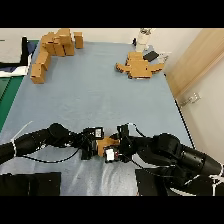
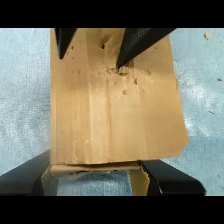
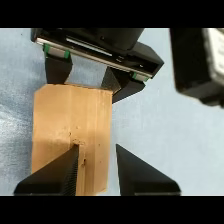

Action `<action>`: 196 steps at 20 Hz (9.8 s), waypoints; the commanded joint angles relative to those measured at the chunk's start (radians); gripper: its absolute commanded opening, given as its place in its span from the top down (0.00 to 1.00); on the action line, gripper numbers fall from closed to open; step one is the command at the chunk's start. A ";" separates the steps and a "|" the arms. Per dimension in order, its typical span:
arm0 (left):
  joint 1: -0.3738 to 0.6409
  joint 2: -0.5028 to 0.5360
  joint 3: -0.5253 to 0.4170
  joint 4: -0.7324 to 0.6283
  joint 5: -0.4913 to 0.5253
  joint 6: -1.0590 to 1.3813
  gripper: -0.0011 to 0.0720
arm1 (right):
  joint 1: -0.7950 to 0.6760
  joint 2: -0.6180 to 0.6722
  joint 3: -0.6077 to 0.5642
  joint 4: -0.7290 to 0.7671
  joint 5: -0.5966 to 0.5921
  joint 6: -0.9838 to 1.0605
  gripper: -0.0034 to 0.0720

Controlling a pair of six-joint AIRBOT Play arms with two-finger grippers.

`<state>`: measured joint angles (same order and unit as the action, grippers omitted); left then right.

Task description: Fold the box.

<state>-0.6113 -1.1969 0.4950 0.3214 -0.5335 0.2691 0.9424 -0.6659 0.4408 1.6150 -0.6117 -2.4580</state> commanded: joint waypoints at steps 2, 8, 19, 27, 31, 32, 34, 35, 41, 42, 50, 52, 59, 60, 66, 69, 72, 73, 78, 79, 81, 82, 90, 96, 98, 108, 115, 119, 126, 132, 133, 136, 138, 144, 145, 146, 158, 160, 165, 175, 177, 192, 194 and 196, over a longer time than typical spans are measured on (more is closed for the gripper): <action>0.000 0.000 0.001 0.000 0.001 0.000 0.30 | 0.001 0.000 0.009 -0.018 0.004 0.008 0.50; 0.000 0.000 0.001 0.000 0.001 0.000 0.30 | 0.001 0.000 0.031 -0.023 -0.007 0.008 0.50; 0.000 0.000 0.001 0.000 0.001 0.000 0.30 | 0.000 0.041 -0.035 0.122 -0.045 0.004 0.17; 0.000 0.000 0.001 0.000 0.000 0.000 0.30 | 0.001 -0.003 -0.035 0.091 0.005 0.004 0.17; 0.000 0.000 0.001 0.000 0.001 0.000 0.30 | 0.001 -0.026 -0.035 0.092 0.000 0.004 0.18; 0.000 0.000 0.001 0.000 0.000 0.000 0.30 | 0.001 -0.031 -0.036 0.092 -0.003 0.005 0.18; 0.000 0.000 0.001 0.000 0.001 0.000 0.30 | 0.001 -0.032 -0.047 0.092 0.005 0.008 0.18; 0.000 0.000 0.001 0.000 0.001 0.000 0.30 | 0.001 -0.032 -0.049 0.092 0.005 0.010 0.19; 0.000 0.000 0.001 0.000 0.001 0.000 0.30 | 0.001 -0.031 -0.050 0.082 0.006 0.016 0.37; 0.000 0.000 0.001 0.000 0.001 0.000 0.30 | 0.001 -0.031 -0.050 0.076 0.008 0.016 0.38; 0.000 0.000 0.001 0.000 0.000 0.000 0.30 | 0.072 0.076 -0.051 -0.025 -0.004 0.151 0.44; 0.000 0.000 0.001 0.000 0.000 0.000 0.30 | 0.149 0.093 -0.057 -0.235 -0.008 0.343 0.44; 0.000 0.000 0.001 0.000 0.001 0.000 0.30 | 0.344 0.028 -0.072 -0.584 -0.051 0.724 0.44; 0.000 0.000 0.001 0.000 0.001 0.000 0.30 | 0.359 0.018 -0.072 -0.583 -0.048 0.734 0.44; 0.000 0.000 0.001 0.000 0.002 0.000 0.30 | 0.394 -0.029 -0.072 -0.603 -0.053 0.768 0.44; 0.000 0.000 0.001 0.000 0.001 0.000 0.30 | 0.394 -0.072 -0.071 -0.657 -0.051 0.817 0.44; 0.000 0.000 0.001 0.000 0.001 0.000 0.30 | 0.394 -0.075 -0.066 -0.725 -0.051 0.845 0.44; 0.000 0.000 0.001 0.000 0.001 0.000 0.30 | 0.394 -0.075 -0.066 -0.740 -0.053 0.852 0.44; 0.000 0.000 0.001 0.000 0.001 0.000 0.30 | 0.435 -0.074 -0.061 -0.761 -0.089 0.891 0.44; 0.000 0.000 0.001 0.000 0.001 0.000 0.30 | 0.449 -0.074 -0.056 -0.785 -0.110 0.909 0.44; 0.000 0.000 0.001 0.000 0.001 0.000 0.30 | 0.473 -0.075 -0.049 -0.831 -0.150 0.941 0.44; 0.000 0.000 0.001 0.000 0.001 0.000 0.30 | 0.479 -0.074 -0.049 -0.849 -0.159 0.955 0.44; 0.000 0.000 0.001 0.000 0.001 0.000 0.30 | 0.481 -0.074 -0.017 -0.897 -0.194 0.959 0.44; 0.000 0.000 0.001 0.000 0.001 0.000 0.30 | 0.481 -0.073 -0.001 -0.905 -0.193 0.959 0.52; 0.000 0.000 0.001 0.000 0.001 0.000 0.30 | 0.481 -0.072 -0.001 -0.904 -0.193 0.959 0.53; 0.000 0.000 0.001 0.000 0.001 0.000 0.30 | 0.481 -0.077 -0.004 -0.776 -0.173 0.958 0.77; 0.000 0.000 0.001 0.000 0.001 0.000 0.30 | 0.481 -0.082 -0.004 -0.713 -0.173 0.958 0.77; 0.000 0.000 0.001 0.000 0.001 0.000 0.30 | 0.481 -0.082 -0.004 -0.775 -0.175 0.958 0.77; 0.000 0.000 0.001 0.000 0.001 0.000 0.30 | 0.481 -0.081 -0.003 -0.856 -0.175 0.959 0.78; 0.000 0.000 0.001 0.000 0.001 0.000 0.30 | 0.481 -0.081 -0.004 -0.882 -0.175 0.985 0.79; 0.000 0.000 0.001 0.000 0.001 0.000 0.30 | 0.481 -0.081 -0.004 -0.879 -0.175 0.985 0.79; 0.000 0.000 0.001 0.000 0.001 0.000 0.30 | 0.481 -0.083 -0.004 -0.835 -0.174 0.985 0.79; 0.000 0.000 0.001 0.000 0.001 0.000 0.30 | 0.481 -0.090 -0.004 -0.814 -0.174 0.985 0.79; 0.000 0.000 0.001 0.000 0.001 0.000 0.30 | 0.481 -0.125 -0.004 -0.765 -0.149 0.985 0.79; 0.000 0.000 0.001 0.000 0.001 0.000 0.30 | 0.481 -0.123 -0.003 -0.764 -0.150 0.985 0.79; 0.000 0.000 0.001 0.000 0.001 0.000 0.30 | 0.481 -0.113 -0.003 -0.754 -0.156 0.985 0.79; 0.000 0.000 0.001 0.000 0.000 0.000 0.30 | 0.449 0.259 -0.194 -0.443 0.070 2.270 0.95; 0.000 0.000 0.001 0.000 0.002 0.000 0.30 | 0.378 0.277 -0.261 -0.790 0.177 2.713 0.95; 0.000 0.000 0.001 0.000 0.001 0.000 0.30 | 0.298 0.261 -0.287 -1.069 0.243 3.030 0.95; 0.000 0.000 0.001 0.000 0.000 0.000 0.30 | 0.298 0.039 -0.287 -1.017 0.387 3.034 0.95; 0.000 0.000 0.001 0.000 0.000 0.000 0.30 | 0.299 0.020 -0.287 -1.007 0.391 3.034 0.95; 0.000 0.000 0.001 0.000 0.002 0.000 0.30 | 0.337 0.117 -0.227 -1.040 0.307 3.033 0.95; 0.000 0.000 0.001 0.000 0.001 0.000 0.30 | 0.337 0.123 -0.228 -1.040 0.204 3.032 0.95; 0.000 0.000 0.001 0.000 0.001 0.000 0.30 | 0.337 0.120 -0.229 -1.034 0.131 3.001 0.95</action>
<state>-0.6113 -1.1969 0.4953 0.3210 -0.5327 0.2684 1.2774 -0.5541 0.2104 0.5781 -0.3626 0.5678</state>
